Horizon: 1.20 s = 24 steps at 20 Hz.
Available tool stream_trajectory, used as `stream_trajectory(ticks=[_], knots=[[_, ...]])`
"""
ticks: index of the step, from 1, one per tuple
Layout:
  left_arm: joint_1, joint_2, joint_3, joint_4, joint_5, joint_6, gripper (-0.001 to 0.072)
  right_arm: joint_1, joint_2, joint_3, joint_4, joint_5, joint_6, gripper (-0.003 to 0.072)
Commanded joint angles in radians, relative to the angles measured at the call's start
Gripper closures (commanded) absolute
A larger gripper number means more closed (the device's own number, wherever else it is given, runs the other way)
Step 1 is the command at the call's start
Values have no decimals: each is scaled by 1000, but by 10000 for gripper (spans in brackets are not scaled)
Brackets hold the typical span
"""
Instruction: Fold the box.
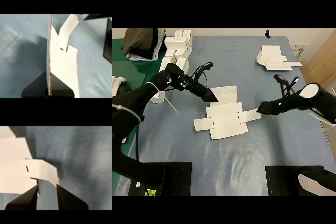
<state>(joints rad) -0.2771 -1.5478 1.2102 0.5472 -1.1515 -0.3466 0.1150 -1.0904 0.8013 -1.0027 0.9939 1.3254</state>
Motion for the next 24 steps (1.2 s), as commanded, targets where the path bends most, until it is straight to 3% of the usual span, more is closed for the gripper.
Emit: stream_trajectory(ticks=[1,2,3,4,6,8,12,16,24], knots=[[-75,135,-106,-83,192,252,700,-38,18,93,-63,13,147,326],[-106,179,-168,-150,254,369,699,-39,27,110,-63,10,151,395],[-133,219,-232,-237,303,505,699,-38,35,119,-63,9,151,576],[-153,245,-288,-325,331,633,699,-38,44,119,-62,6,151,642],[-182,265,-375,-458,339,838,698,-37,50,118,-62,-8,151,642],[-212,262,-432,-473,372,925,697,-31,50,117,-63,-36,151,642],[-277,261,-506,-473,552,999,697,-12,50,116,-59,-118,151,641],[-278,261,-539,-473,569,1002,697,25,48,116,-61,-177,148,641],[-304,246,-549,-462,568,1001,696,43,48,116,-64,-179,149,642]])
